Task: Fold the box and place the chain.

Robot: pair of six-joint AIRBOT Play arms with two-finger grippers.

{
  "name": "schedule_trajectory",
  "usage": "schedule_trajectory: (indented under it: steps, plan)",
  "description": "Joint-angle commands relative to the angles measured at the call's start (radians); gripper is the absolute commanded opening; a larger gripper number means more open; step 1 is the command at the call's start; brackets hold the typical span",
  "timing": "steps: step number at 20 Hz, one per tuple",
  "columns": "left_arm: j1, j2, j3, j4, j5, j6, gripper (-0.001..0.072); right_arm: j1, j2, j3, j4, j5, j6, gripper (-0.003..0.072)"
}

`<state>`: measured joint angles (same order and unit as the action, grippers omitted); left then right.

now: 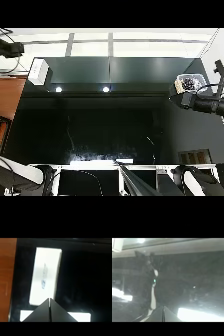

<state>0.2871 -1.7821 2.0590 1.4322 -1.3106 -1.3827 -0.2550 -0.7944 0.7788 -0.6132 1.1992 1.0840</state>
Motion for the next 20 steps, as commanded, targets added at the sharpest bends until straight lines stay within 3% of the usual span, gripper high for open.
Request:
schedule_trajectory:
  steps: [1, 4, 7, 10, 12, 14, 20]
  plan:
    - [-0.027, 0.209, -0.133, -0.058, -0.163, -0.095, 0.0029, 0.001, 0.01, 0.069, -0.106, 0.044, 0.0, 0.0014]
    - [-0.153, 0.541, -0.533, -0.087, 0.082, -0.048, 0.003, 0.026, 0.088, 0.047, -0.185, -0.042, -0.002, 0.0012]
    - [-0.301, 0.908, -1.025, -0.136, 0.369, -0.018, 0.003, 0.077, 0.2, -0.05, -0.317, -0.303, -0.032, 0.0013]
    - [-0.351, 1.168, -1.388, -0.136, 0.461, -0.029, 0.0031, 0.077, 0.206, -0.201, -0.447, -0.467, -0.021, 0.0014]
    - [-0.338, 1.288, -1.516, -0.134, 0.465, -0.04, 0.0032, 0.077, 0.206, -0.248, -0.462, -0.476, -0.021, 0.0011]
    - [-0.324, 1.372, -1.57, -0.126, 0.465, -0.038, 0.0032, 0.078, 0.206, -0.248, -0.454, -0.443, -0.022, 0.0011]
    - [-0.322, 1.46, -1.577, -0.143, 0.465, -0.039, 0.0033, 0.078, 0.206, -0.248, -0.454, -0.441, -0.022, 0.0011]
